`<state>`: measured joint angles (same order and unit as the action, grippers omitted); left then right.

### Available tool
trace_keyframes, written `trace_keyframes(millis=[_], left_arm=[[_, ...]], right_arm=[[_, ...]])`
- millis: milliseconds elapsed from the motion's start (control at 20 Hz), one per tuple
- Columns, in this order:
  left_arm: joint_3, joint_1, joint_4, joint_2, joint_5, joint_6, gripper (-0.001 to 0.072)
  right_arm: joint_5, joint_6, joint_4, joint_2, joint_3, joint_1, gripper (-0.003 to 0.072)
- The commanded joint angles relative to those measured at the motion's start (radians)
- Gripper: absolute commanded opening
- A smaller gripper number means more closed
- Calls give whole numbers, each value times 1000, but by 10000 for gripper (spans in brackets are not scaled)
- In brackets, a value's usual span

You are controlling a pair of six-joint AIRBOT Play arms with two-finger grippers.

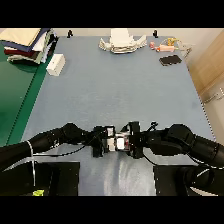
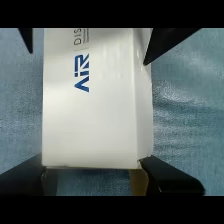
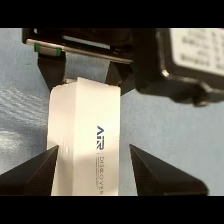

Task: Fold the box.

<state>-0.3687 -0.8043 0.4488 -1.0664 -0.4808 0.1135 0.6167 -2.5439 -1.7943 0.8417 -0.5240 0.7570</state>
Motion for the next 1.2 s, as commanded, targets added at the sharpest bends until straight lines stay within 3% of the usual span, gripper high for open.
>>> trace_keyframes(millis=[0, 100, 150, 250, 1150], left_arm=[[0, 0, 3, 1, 0, 3, 444], [0, 0, 2, 1, 0, 3, 444], [0, 0, 3, 1, 0, 3, 444], [0, 0, 2, 1, 0, 3, 444], [0, 0, 2, 1, 0, 3, 444]], right_arm=[[-9, 34, 29, 1, 0, 6, 704], [9, 35, 26, 1, 0, 6, 591], [14, 35, 26, 1, 0, 6, 589], [27, 35, 26, 0, -1, 6, 424], [40, 35, 18, -52, -7, 6, 415]])
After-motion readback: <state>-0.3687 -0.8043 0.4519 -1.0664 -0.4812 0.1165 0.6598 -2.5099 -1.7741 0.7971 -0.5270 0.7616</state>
